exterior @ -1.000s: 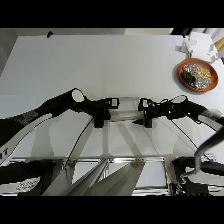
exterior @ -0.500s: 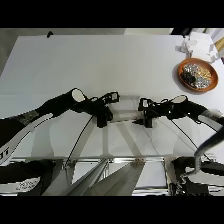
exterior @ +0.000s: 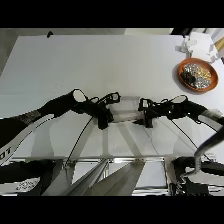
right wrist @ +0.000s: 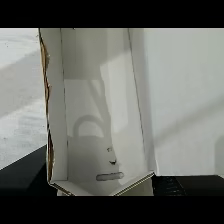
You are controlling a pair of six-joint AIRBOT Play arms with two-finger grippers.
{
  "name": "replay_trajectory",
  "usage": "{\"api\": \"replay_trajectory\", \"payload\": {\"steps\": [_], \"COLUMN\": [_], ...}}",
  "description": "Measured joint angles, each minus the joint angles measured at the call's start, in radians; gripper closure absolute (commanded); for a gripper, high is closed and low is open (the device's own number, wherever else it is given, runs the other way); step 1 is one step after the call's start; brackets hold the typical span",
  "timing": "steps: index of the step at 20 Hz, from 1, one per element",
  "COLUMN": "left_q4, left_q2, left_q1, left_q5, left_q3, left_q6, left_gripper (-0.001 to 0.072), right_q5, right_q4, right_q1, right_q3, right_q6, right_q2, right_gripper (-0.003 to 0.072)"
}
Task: Fold the box and place the chain.
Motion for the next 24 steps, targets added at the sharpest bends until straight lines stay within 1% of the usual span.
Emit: {"api": "replay_trajectory", "payload": {"steps": [4, 9, 11, 14, 18, 21, 24], "left_q4": [0.055, 0.109, 0.128, 0.190, 0.311, 0.357, 0.367], "left_q2": [0.034, 0.112, 0.155, 0.235, 0.340, 0.403, 0.432], "left_q1": [0.010, 0.032, 0.041, 0.069, 0.148, 0.223, 0.288], "left_q5": [-0.029, -0.085, -0.110, -0.160, -0.234, -0.247, -0.209], "left_q3": [0.000, 0.000, 0.000, 0.000, -0.009, -0.067, -0.166], "left_q6": [-0.118, -0.230, -0.312, -0.516, -0.705, -0.789, -0.830], "left_gripper": [0.0703, 0.0707, 0.0707, 0.0707, 0.0708, 0.0707, 0.0707], "right_q5": [0.000, -0.001, -0.002, -0.002, -0.002, -0.002, -0.001], "right_q4": [0.001, 0.002, 0.003, 0.003, 0.003, 0.003, 0.003], "right_q1": [0.000, 0.000, 0.000, 0.000, 0.000, 0.000, 0.000], "right_q3": [0.000, 0.000, 0.000, 0.000, 0.000, 0.000, 0.000], "right_q6": [0.002, 0.004, 0.005, 0.005, 0.005, 0.004, 0.004], "right_q2": [0.000, 0.000, 0.000, 0.000, 0.000, 0.000, 0.000], "right_gripper": [0.0272, 0.0272, 0.0272, 0.0272, 0.0272, 0.0272, 0.0272]}}
